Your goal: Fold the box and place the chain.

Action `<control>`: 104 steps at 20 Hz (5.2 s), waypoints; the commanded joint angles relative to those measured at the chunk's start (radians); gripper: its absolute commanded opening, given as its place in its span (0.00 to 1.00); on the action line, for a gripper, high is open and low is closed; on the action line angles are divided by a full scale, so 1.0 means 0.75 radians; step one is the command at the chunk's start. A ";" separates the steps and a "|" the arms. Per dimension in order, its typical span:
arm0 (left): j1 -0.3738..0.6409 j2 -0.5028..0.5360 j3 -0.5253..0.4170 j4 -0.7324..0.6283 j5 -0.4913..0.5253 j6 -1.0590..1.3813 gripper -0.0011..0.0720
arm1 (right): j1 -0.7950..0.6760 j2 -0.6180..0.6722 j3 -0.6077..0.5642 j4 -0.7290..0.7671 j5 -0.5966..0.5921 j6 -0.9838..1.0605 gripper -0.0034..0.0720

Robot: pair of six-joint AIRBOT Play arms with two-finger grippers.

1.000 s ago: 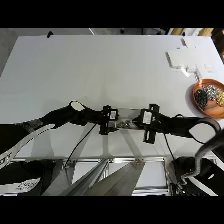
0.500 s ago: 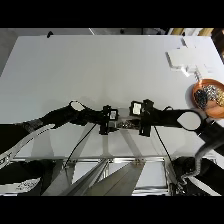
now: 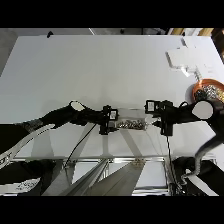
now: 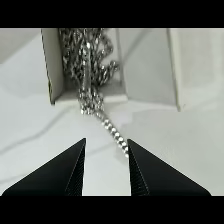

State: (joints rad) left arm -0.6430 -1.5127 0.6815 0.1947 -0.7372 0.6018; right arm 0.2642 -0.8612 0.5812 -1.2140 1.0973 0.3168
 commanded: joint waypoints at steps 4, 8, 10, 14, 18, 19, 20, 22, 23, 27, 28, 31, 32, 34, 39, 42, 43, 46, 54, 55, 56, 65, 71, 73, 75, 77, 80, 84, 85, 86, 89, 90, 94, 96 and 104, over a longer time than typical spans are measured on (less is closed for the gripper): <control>0.001 0.001 -0.001 0.001 0.001 0.000 0.38 | -0.026 -0.128 -0.076 0.157 -0.125 -0.267 0.45; 0.001 0.001 -0.001 0.001 0.001 0.000 0.38 | -0.010 -0.248 -0.076 0.269 -0.132 -0.334 0.44; 0.001 0.001 -0.001 0.001 0.000 0.000 0.38 | 0.004 -0.286 -0.076 0.270 -0.134 -0.334 0.37; 0.001 0.001 -0.001 0.001 0.001 0.000 0.38 | 0.004 -0.246 -0.076 0.202 -0.120 -0.199 0.07; 0.001 0.001 -0.001 0.001 0.000 0.000 0.38 | 0.004 -0.053 -0.076 0.021 -0.117 0.084 0.07; 0.001 0.001 -0.001 0.001 0.001 0.000 0.38 | 0.004 0.007 -0.076 0.002 -0.116 0.142 0.07; 0.001 0.001 -0.001 0.001 0.000 0.000 0.38 | 0.004 0.070 -0.076 -0.002 -0.109 0.189 0.07; 0.001 0.001 -0.001 0.001 0.001 0.000 0.38 | 0.004 0.169 -0.076 0.024 -0.077 0.208 0.07; 0.001 0.001 -0.001 0.001 0.001 0.000 0.38 | 0.004 0.214 -0.076 0.069 -0.069 0.208 0.07; 0.001 0.001 -0.001 0.001 0.001 0.000 0.38 | 0.054 0.272 -0.076 0.346 -0.148 0.204 0.07; 0.001 0.001 -0.001 0.001 0.000 0.000 0.38 | 0.106 0.265 -0.076 0.374 -0.203 0.205 0.07; 0.001 0.001 -0.001 0.001 0.000 0.000 0.38 | 0.326 0.202 -0.076 0.441 -0.410 0.205 0.07; 0.001 0.001 -0.001 0.001 0.001 0.000 0.38 | 0.397 0.164 -0.076 0.441 -0.489 0.205 0.07; 0.001 0.001 -0.001 0.001 0.001 0.000 0.38 | 0.485 0.077 -0.076 0.440 -0.600 0.206 0.07; 0.001 0.001 -0.001 0.001 0.000 0.000 0.38 | 0.511 -0.096 -0.076 0.398 -0.631 0.205 0.32; 0.001 0.001 -0.001 0.001 0.000 0.000 0.38 | 0.508 -0.079 -0.068 0.325 -0.622 0.206 0.47; 0.001 0.001 -0.001 0.001 0.001 0.000 0.38 | 0.492 -0.053 -0.055 0.291 -0.588 0.206 0.47; 0.001 0.001 -0.001 0.001 0.001 0.000 0.38 | 0.381 0.058 0.031 0.176 -0.388 0.205 0.33; 0.001 0.001 -0.001 0.001 0.000 0.000 0.38 | 0.169 0.064 0.143 0.362 -0.464 0.208 0.07; 0.001 0.001 -0.001 0.001 0.000 0.000 0.38 | 0.168 0.014 0.143 0.361 -0.467 0.211 0.07; 0.001 0.001 -0.001 0.001 0.000 0.000 0.38 | 0.168 -0.043 0.143 0.361 -0.456 0.212 0.07; 0.001 0.001 -0.001 0.001 0.000 0.000 0.38 | 0.245 -0.160 0.134 0.288 -0.121 0.211 0.13; 0.001 0.001 -0.001 0.001 0.001 0.000 0.38 | 0.318 -0.160 0.129 0.202 -0.121 0.227 0.29; 0.001 0.001 -0.001 0.001 0.001 0.000 0.38 | 0.346 -0.160 0.129 0.134 -0.117 0.246 0.29; 0.001 0.001 -0.001 0.001 0.001 0.000 0.38 | 0.366 -0.160 0.129 0.114 -0.117 0.245 0.32; 0.001 0.001 -0.001 0.001 0.001 0.000 0.38 | 0.387 -0.152 0.129 0.115 -0.115 0.246 0.32; 0.001 0.001 -0.001 0.001 0.001 0.000 0.38 | 0.455 -0.098 0.129 0.113 -0.171 0.239 0.32; 0.001 0.001 -0.001 0.001 0.000 0.000 0.38 | 0.551 -0.100 0.128 0.075 -0.354 0.247 0.46; 0.001 0.001 -0.001 0.001 0.000 0.000 0.38 | 0.555 -0.107 0.128 0.048 -0.363 0.253 0.46; 0.001 0.001 -0.001 0.001 0.000 0.000 0.38 | 0.555 -0.114 0.128 0.015 -0.362 0.288 0.46; 0.001 0.001 -0.001 0.001 0.000 0.000 0.38 | 0.555 -0.132 0.128 -0.080 -0.319 0.371 0.46; 0.001 0.001 -0.001 0.001 0.001 0.000 0.38 | 0.555 -0.132 0.128 -0.085 -0.309 0.371 0.46; 0.001 0.001 -0.001 0.001 0.000 0.000 0.38 | 0.555 -0.132 0.128 -0.112 -0.346 0.372 0.33; 0.001 0.001 -0.001 0.001 0.000 0.000 0.38 | 0.555 -0.132 0.128 -0.118 -0.351 0.386 0.26; 0.001 0.001 -0.001 0.001 0.000 0.000 0.38 | 0.555 -0.132 0.104 -0.108 -0.373 0.385 0.13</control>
State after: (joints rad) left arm -0.6426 -1.5127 0.6815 0.1940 -0.7338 0.5999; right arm 0.6796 -0.9596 0.6712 -1.2964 0.8322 0.6033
